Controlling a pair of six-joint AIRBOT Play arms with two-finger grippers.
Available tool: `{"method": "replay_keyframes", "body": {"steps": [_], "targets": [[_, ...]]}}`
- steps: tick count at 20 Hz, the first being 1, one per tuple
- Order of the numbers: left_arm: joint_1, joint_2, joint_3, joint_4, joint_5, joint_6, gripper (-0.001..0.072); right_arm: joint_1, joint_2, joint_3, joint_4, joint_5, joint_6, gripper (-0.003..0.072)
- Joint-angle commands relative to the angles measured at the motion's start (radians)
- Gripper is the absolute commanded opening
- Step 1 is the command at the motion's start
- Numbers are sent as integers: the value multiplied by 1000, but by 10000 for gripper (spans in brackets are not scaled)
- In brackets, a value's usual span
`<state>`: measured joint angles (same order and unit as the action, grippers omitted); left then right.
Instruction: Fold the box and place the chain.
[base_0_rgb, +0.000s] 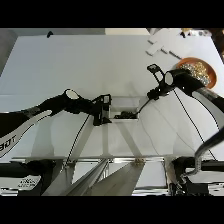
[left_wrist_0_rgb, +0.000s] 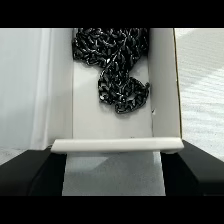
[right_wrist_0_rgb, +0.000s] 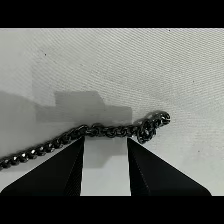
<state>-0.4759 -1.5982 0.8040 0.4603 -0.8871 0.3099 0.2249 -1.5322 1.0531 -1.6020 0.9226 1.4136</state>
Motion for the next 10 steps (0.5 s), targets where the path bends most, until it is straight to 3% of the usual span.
{"method": "replay_keyframes", "body": {"steps": [1,10], "targets": [[1,0,0,0,0,0,390,0,13,1,29,-3,0,297],[1,0,0,0,0,0,390,0,-5,0,55,-24,-3,296]]}}
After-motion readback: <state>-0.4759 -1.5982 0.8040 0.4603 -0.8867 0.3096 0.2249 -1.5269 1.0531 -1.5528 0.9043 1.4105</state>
